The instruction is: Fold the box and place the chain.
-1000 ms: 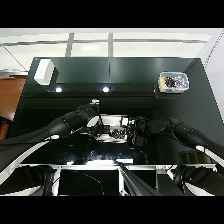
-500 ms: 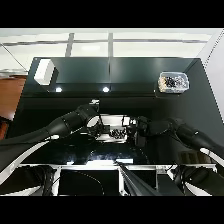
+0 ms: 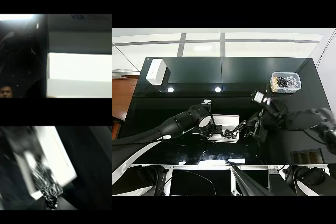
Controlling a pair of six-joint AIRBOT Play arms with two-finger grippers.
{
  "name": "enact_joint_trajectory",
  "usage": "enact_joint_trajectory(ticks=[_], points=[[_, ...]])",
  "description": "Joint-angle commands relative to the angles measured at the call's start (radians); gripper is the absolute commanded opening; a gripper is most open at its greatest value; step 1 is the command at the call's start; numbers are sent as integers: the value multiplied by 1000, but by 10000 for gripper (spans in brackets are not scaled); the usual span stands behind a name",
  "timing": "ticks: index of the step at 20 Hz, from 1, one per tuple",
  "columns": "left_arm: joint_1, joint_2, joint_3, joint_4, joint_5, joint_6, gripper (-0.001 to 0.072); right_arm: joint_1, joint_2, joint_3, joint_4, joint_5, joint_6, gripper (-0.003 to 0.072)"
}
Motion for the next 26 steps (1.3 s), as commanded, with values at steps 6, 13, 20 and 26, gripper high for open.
enact_joint_trajectory(ticks=[6, 13, 20, 26], points=[[-1, 0, 0, 3, -4, 1, 27, 24, 26, 228, 234, -23, 93, 21], [-1, 0, 0, 3, -4, 1, 27, 24, 26, 421, 231, -11, 201, 21], [-1, 0, 0, 3, -3, 1, 27, 25, 23, 483, 237, 32, 254, 21], [-1, 1, 0, 3, -3, 1, 27, 25, -81, 421, 184, -128, 283, 22]])
